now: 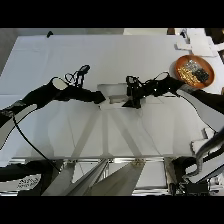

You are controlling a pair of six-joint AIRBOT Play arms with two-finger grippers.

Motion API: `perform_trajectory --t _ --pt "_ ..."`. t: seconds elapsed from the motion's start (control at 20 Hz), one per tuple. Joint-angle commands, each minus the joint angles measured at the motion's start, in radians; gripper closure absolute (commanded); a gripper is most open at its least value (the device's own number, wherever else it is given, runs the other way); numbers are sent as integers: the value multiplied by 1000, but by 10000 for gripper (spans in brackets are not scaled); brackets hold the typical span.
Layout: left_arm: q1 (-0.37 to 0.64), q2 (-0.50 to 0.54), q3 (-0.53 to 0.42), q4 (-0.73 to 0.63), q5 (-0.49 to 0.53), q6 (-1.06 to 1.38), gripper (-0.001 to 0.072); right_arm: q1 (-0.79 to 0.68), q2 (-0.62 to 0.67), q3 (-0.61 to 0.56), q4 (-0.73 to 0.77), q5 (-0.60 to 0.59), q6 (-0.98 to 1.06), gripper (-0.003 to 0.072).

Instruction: Fold the box and place the chain.

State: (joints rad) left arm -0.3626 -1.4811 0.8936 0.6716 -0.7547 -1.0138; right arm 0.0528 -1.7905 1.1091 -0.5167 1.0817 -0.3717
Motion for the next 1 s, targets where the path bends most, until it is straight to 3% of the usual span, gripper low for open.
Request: perform_trajectory --t 0.0,0.6,0.95 --pt "-16 -4 1 51 30 3 200 0 0 0 0 0 1 280" --pt "-38 -1 16 54 52 -18 202 0 0 0 0 0 1 280" --pt "-39 -1 84 266 -65 -283 224 0 0 0 0 0 1 280"
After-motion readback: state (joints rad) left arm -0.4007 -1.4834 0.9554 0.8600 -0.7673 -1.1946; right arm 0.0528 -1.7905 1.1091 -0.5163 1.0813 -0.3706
